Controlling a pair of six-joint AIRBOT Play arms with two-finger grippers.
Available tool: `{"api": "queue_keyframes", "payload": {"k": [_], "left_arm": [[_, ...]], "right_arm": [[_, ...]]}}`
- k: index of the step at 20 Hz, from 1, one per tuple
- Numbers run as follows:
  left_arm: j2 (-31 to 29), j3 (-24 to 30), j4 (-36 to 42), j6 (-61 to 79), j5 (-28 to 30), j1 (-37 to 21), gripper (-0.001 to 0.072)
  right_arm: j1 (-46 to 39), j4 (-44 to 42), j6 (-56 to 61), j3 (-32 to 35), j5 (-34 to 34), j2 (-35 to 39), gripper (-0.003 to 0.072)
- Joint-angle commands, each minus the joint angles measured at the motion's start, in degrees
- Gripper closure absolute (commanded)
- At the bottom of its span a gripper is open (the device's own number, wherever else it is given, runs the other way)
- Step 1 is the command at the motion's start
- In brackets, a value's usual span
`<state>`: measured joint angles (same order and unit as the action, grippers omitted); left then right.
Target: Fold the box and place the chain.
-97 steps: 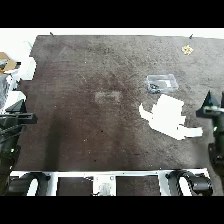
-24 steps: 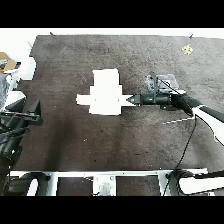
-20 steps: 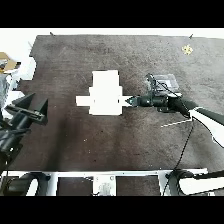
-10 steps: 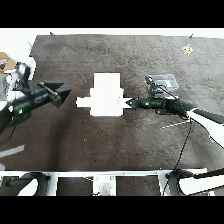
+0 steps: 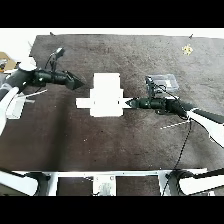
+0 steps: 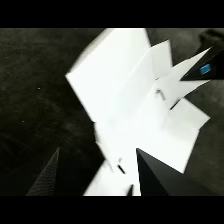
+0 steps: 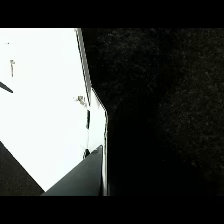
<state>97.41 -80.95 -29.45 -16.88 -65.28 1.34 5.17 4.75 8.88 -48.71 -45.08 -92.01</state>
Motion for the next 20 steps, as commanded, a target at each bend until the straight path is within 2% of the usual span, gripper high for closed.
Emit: {"api": "queue_keyframes", "payload": {"k": [1,4,6,10,12,17,18,20], "left_arm": [[11.5,-16.6,-6.9,-6.3,-7.3,1.6,0.0171],[19.5,-27.9,-6.8,-8.6,-16.0,3.2,0.0171],[23.1,-31.5,-6.6,-8.6,-19.2,4.5,0.0171],[27.3,-32.6,-5.7,-8.6,-21.1,6.3,0.0171],[28.7,-32.6,-2.8,-8.1,-22.4,6.7,0.0171],[29.6,-32.6,-1.5,-6.6,-22.4,8.8,0.0173],[29.6,-32.6,-1.4,-6.7,-22.4,8.9,0.0231],[29.6,-32.6,-1.7,-6.7,-22.4,8.9,0.024]], "right_arm": [[0.0,0.1,-0.1,0.0,-0.2,0.0,0.0684],[0.0,0.1,-0.1,0.0,-0.1,0.0,0.0685],[0.0,0.1,-0.1,0.0,-0.1,0.0,0.0684],[0.0,0.1,-0.1,0.0,-0.1,0.0,0.0684],[0.0,0.1,-0.2,0.0,-0.1,0.0,0.0684],[0.0,0.2,-0.1,0.0,-0.2,0.0,0.0684],[0.0,0.2,-0.1,0.0,-0.2,0.0,0.0684],[0.0,0.2,-0.1,0.0,-0.1,0.0,0.0684]]}}
